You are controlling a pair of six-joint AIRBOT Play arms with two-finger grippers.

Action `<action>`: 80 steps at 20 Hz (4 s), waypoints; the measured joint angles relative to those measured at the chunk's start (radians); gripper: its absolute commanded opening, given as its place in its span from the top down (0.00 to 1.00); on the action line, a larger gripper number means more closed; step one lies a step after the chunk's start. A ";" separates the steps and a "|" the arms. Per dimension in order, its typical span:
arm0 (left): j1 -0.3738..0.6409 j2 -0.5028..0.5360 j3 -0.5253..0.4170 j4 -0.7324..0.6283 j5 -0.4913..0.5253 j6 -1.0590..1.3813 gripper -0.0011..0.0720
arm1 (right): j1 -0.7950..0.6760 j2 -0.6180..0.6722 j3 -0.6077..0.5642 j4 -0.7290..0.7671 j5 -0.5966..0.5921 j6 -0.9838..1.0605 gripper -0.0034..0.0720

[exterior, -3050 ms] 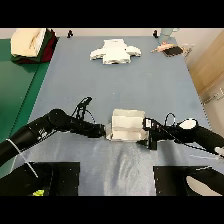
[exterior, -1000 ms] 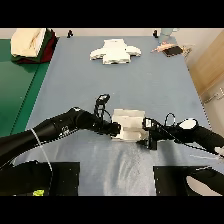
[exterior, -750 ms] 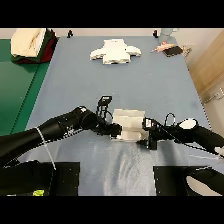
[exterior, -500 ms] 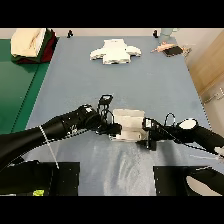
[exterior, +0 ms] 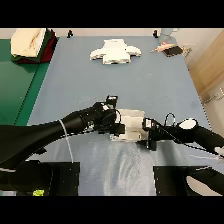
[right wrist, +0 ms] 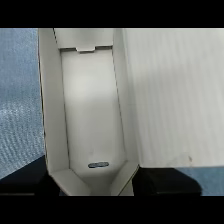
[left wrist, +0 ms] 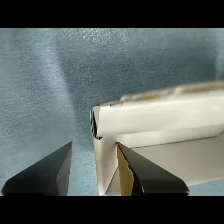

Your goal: Fold the box.

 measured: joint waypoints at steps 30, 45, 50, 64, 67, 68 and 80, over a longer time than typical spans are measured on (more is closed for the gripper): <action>-0.068 -0.180 0.190 0.066 -0.169 -0.142 0.32 | 0.000 0.000 0.000 0.001 -0.002 -0.002 0.27; -0.068 -0.180 0.194 0.125 -0.204 -0.152 0.24 | 0.000 0.000 0.000 0.000 0.000 -0.001 0.27; -0.062 -0.143 0.211 0.109 -0.278 -0.154 0.24 | 0.000 0.000 0.000 0.000 -0.001 0.000 0.27; 0.162 0.035 0.244 0.013 -0.338 0.174 0.96 | 0.000 0.000 0.000 0.000 -0.001 0.000 0.27; 0.170 0.028 0.241 0.033 -0.290 0.336 0.96 | 0.000 0.000 0.000 0.000 -0.001 0.000 0.27; 0.172 0.026 0.240 0.034 -0.278 0.394 0.96 | 0.000 0.000 0.000 0.000 -0.001 0.000 0.27; 0.483 0.269 -0.248 -0.579 -0.075 1.834 0.01 | 0.000 0.000 0.000 0.000 -0.001 0.000 0.27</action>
